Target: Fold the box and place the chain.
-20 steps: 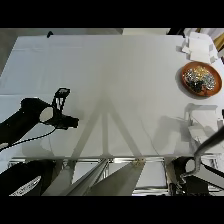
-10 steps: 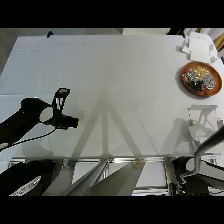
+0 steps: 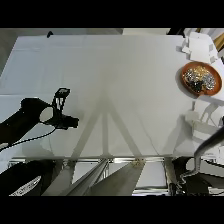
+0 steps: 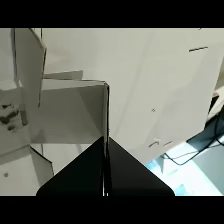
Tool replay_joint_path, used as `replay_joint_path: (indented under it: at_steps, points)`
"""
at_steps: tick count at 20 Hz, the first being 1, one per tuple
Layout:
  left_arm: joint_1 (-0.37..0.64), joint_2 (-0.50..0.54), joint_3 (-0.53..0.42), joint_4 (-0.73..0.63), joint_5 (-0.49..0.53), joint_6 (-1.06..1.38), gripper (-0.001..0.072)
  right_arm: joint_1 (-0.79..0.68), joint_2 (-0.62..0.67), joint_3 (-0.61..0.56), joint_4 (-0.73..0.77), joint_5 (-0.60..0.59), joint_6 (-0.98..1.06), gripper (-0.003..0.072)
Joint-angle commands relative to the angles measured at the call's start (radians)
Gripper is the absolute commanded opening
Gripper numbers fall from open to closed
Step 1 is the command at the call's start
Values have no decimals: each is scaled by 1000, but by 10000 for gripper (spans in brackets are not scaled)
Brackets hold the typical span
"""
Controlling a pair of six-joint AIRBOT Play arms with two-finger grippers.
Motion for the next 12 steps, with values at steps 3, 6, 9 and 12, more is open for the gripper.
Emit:
replay_joint_path:
  at_steps: [3,6,9,12]
  points:
    - [1,0,-1,0,0,0,10,79,105,0,197,-24,-80,14]
    - [1,0,-1,0,0,0,10,165,189,0,462,-23,-147,14]
    - [1,0,-1,0,0,0,10,262,262,-6,743,11,-222,14]
    - [1,0,-1,0,0,0,10,384,348,-50,880,-26,-232,14]
